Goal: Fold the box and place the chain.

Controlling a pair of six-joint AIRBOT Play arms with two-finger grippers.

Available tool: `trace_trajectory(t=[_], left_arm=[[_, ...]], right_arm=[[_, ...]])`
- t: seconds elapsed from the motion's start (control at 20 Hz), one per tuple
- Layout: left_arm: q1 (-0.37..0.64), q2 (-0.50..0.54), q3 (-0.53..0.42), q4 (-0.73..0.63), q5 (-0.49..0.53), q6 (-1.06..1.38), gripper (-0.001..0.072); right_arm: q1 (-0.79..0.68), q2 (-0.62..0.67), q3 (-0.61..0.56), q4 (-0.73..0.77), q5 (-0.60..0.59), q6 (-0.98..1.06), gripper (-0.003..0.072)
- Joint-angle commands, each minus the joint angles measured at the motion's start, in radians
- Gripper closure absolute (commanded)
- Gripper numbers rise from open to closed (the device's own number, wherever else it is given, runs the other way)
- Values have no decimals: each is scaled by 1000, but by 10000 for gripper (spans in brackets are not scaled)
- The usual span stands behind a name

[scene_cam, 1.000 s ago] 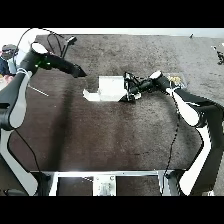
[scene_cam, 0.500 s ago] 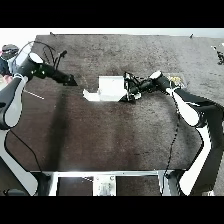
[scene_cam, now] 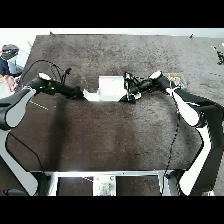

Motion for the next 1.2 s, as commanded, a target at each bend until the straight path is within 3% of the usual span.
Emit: trace_trajectory(t=[0.0,0.5,0.55,0.6,0.65,0.95,1.15], left_arm=[[-48,1,-25,-31,55,22,697],[-68,9,-20,-257,44,144,695],[-68,10,-20,-259,42,146,646],[-68,10,-20,-262,39,146,443],[-68,10,-20,-271,28,147,411],[-86,10,-3,-295,3,135,416],[-126,10,65,-148,0,-25,416]], right_arm=[[1,0,0,0,0,0,244],[1,0,0,0,0,0,244],[1,0,0,0,0,0,244],[1,0,0,0,0,0,244],[1,0,0,0,0,0,244],[1,0,0,0,0,0,244],[1,0,0,0,0,0,244]])
